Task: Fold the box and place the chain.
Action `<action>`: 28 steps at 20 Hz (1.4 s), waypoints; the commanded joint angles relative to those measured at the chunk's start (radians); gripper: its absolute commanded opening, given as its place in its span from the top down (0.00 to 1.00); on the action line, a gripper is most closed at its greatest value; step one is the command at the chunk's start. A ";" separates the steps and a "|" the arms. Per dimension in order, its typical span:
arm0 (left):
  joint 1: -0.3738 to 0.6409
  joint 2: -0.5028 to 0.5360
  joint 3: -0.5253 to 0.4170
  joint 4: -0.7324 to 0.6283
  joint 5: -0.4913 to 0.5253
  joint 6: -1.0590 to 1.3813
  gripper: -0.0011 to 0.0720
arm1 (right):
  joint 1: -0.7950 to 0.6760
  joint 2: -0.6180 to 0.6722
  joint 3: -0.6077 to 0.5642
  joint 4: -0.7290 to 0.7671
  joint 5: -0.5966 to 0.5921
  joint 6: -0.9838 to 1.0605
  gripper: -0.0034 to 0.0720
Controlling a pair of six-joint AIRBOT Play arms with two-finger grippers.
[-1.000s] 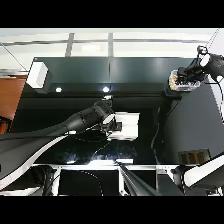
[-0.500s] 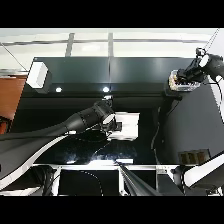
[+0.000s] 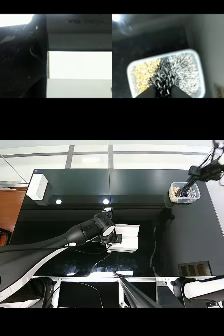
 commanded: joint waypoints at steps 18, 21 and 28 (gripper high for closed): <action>0.001 0.000 0.000 0.004 0.001 0.000 0.95 | 0.142 0.686 -0.180 0.565 0.426 -0.336 0.94; 0.001 0.000 0.000 0.004 0.001 0.000 0.95 | 0.251 0.695 -0.210 0.702 0.463 -0.340 0.94; 0.000 0.000 0.000 0.004 0.001 0.000 0.95 | 0.453 0.695 -0.214 0.708 0.462 -0.291 0.94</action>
